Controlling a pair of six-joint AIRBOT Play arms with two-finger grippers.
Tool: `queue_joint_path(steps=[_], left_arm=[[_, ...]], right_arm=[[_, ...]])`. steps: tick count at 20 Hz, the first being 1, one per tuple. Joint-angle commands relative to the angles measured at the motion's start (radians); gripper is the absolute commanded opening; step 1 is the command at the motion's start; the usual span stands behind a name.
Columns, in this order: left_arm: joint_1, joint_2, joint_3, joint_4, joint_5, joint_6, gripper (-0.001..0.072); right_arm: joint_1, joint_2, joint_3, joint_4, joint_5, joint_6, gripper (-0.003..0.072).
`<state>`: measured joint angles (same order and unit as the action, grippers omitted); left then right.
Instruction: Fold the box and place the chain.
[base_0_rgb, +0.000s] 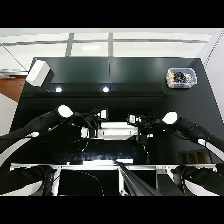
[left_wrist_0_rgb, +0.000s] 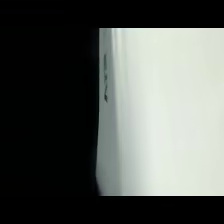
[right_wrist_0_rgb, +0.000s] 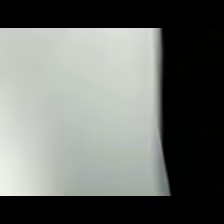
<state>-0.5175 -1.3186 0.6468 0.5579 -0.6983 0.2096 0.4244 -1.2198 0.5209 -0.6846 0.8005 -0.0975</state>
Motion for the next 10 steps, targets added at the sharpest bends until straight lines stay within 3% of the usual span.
queue_joint_path(steps=[1,2,7,10], left_arm=[[0.001,0.01,0.001,-0.002,0.002,-0.002,0.0347],[0.001,0.023,0.001,-0.001,0.013,-0.02,0.0437],[0.06,0.161,0.001,0.019,0.016,-0.178,0.0669],[0.133,0.271,0.001,0.125,-0.06,-0.393,0.069]], right_arm=[[0.0,0.0,0.0,0.0,0.0,0.0,0.0524],[0.0,0.0,0.0,0.0,0.0,0.0,0.0525],[0.0,0.0,0.0,0.0,-0.001,0.0,0.0525],[0.0,0.0,0.0,0.0,-0.001,0.0,0.0525]])
